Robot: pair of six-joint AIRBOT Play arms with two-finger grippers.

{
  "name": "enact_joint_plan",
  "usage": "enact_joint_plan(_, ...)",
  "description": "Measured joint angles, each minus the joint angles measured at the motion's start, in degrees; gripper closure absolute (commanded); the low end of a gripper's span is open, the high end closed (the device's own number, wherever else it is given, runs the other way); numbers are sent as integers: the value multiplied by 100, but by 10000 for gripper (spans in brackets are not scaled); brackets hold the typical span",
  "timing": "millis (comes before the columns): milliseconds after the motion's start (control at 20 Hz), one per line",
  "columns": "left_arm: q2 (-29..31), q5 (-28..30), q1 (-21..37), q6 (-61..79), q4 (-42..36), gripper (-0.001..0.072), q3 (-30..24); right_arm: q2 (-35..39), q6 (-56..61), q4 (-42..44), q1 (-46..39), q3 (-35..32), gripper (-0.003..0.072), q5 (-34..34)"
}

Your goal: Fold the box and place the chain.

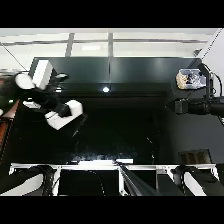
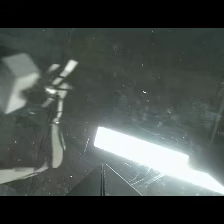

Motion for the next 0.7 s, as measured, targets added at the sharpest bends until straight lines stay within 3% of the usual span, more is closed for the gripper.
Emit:
enact_joint_plan(400, 575, -120, 2522, -470, 590, 418, -820, 0, -61, -24, 0, 0, 673, -107)
enact_joint_plan(700, 758, 345, 3659, 7, 833, 418, -903, 0, -70, -61, 0, 0, 673, -136)
